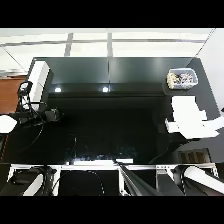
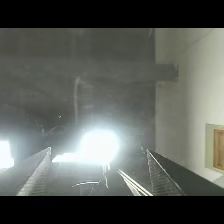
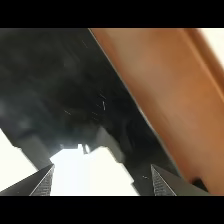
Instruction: Fold the box and place the chain.
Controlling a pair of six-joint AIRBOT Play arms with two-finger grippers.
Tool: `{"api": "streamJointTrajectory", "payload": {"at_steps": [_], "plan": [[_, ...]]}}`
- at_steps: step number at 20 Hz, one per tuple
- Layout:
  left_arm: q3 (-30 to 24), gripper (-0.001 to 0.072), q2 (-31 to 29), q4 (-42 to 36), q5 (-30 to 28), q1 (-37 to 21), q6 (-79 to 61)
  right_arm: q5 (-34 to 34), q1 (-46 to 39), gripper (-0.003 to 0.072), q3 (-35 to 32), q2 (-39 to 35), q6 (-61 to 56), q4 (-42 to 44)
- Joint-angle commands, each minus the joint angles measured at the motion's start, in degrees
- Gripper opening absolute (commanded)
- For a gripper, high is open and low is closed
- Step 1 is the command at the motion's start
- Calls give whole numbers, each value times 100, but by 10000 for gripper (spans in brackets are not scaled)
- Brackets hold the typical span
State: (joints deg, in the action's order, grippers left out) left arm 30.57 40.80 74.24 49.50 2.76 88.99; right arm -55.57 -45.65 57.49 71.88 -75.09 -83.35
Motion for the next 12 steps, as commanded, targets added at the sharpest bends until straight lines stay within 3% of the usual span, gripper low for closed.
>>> {"api": "streamJointTrajectory", "payload": {"at_steps": [1,3,5,6,8,9,12], "plan": [[26,716,42,160,111,0,164,-719,-275,720,321,734,1421,26],[26,716,42,160,111,2,144,-815,-358,720,323,1010,1963,164],[26,715,42,160,111,0,144,-723,-363,483,323,1154,2105,334],[26,716,42,160,111,0,144,-708,-363,469,326,1161,2337,573],[26,715,42,160,107,0,144,-798,-365,61,391,1161,2531,776],[26,716,42,160,107,0,144,-955,-365,5,442,1158,2618,785],[26,715,42,146,11,0,153,-1464,-356,6,505,1005,2894,1307]]}}
